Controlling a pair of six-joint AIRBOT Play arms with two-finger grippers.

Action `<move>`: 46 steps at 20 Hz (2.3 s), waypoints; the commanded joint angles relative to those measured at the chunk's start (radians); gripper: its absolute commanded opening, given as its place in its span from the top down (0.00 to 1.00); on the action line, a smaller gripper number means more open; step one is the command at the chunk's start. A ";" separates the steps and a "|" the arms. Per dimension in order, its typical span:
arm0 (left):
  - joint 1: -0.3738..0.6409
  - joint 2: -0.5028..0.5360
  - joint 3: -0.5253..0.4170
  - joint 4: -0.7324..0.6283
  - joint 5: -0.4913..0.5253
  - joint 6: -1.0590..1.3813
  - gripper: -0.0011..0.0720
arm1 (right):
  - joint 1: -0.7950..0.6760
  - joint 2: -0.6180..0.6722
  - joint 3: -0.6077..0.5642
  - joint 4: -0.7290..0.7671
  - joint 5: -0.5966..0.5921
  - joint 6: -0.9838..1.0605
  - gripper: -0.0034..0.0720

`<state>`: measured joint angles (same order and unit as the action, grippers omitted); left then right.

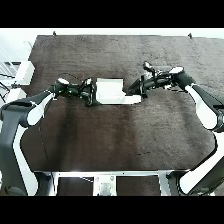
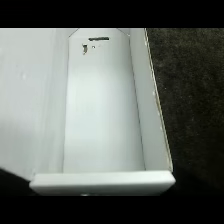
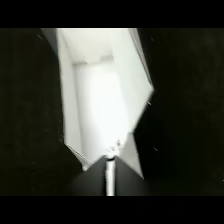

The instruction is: Fold the box and place the chain.

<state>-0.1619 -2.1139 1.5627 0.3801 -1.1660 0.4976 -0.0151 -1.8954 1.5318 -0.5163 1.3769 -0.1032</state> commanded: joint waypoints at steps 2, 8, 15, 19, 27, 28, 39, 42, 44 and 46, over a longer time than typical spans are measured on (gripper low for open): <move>0.001 0.001 0.001 0.001 -0.002 0.001 0.51 | 0.031 0.014 0.001 0.071 0.115 0.022 0.94; 0.001 0.001 0.001 0.001 -0.002 0.000 0.51 | 0.114 0.012 0.001 0.098 -0.163 0.121 0.94; 0.001 0.001 0.001 0.001 -0.002 0.000 0.51 | 0.120 -0.032 0.013 0.085 -0.321 0.243 0.94; 0.001 0.001 0.001 0.001 -0.002 0.001 0.51 | 0.121 -0.091 0.057 0.049 -0.318 0.310 0.94; 0.001 0.001 0.001 0.001 -0.002 0.000 0.51 | 0.120 -0.091 0.070 0.048 -0.296 0.310 0.74; 0.001 0.001 0.001 0.001 -0.002 0.001 0.51 | 0.118 -0.087 0.085 0.048 -0.268 0.312 0.74; 0.001 0.001 0.001 0.001 -0.002 0.001 0.51 | 0.051 0.111 0.067 -0.354 -0.097 0.177 0.22; 0.001 0.001 0.001 0.001 -0.002 0.001 0.51 | 0.071 0.105 -0.002 -0.356 -0.116 0.026 0.16; 0.001 0.001 0.001 0.001 -0.002 0.001 0.51 | 0.090 0.097 -0.035 -0.356 -0.154 0.012 0.16; 0.001 0.001 0.001 0.001 -0.002 0.001 0.51 | 0.112 0.082 -0.046 -0.355 -0.180 0.013 0.16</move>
<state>-0.1616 -2.1139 1.5627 0.3813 -1.1687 0.4984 0.0734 -1.8015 1.5158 -0.8558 1.2289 -0.0425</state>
